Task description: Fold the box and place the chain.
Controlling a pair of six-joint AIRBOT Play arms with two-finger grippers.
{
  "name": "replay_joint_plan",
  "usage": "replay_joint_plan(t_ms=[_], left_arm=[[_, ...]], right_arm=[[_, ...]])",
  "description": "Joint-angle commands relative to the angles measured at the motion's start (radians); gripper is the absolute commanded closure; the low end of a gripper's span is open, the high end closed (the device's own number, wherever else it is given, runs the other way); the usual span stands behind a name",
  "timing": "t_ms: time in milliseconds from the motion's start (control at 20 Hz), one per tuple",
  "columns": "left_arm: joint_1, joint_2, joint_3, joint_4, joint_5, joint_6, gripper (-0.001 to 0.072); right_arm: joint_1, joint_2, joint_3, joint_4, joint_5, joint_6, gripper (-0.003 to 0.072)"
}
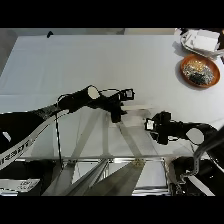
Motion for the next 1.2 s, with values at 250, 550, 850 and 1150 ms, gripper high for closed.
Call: replay_joint_plan(t_ms=[250,550,850,1150], left_arm=[[-0.001,0.0,-0.001,0.0,0.0,0.0,0.07],[-0.001,0.0,-0.001,0.0,0.0,0.0,0.07],[-0.001,0.0,-0.001,0.0,0.0,0.0,0.07],[-0.001,0.0,-0.001,0.0,0.0,0.0,0.07]], right_arm=[[0.001,-0.023,-0.003,0.026,-0.101,-0.088,0.0038],[-0.071,-0.024,0.024,0.121,-0.071,-0.199,0.0038],[-0.105,-0.052,0.031,0.227,-0.071,-0.337,0.0037],[-0.173,-0.119,0.06,0.319,-0.041,-0.429,0.0037]])
